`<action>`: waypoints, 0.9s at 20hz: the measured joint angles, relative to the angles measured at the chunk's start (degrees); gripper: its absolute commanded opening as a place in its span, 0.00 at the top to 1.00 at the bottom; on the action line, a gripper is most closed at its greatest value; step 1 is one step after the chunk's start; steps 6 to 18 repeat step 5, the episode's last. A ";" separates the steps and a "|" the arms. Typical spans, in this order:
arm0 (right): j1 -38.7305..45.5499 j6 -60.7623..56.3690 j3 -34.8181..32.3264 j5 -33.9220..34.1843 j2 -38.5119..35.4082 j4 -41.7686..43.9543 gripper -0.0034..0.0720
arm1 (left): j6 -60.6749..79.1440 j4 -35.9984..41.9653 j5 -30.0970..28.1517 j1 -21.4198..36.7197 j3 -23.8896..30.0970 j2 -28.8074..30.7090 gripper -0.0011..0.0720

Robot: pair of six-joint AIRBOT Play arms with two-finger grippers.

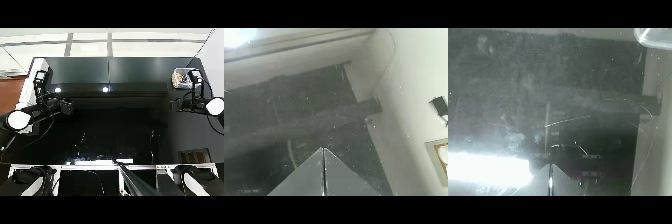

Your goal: Fold the box and place the chain.

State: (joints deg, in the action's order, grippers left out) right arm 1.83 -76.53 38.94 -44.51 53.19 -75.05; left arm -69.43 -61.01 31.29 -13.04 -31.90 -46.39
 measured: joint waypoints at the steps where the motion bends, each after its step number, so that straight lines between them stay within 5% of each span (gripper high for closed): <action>1: 0.00 -0.02 0.00 -0.15 0.00 -0.17 0.94 | 0.00 0.00 0.22 0.00 0.00 0.00 0.95; 18: 0.00 -0.09 -0.02 -0.33 0.00 -0.35 0.94 | 0.00 0.00 0.37 0.00 0.00 0.00 0.95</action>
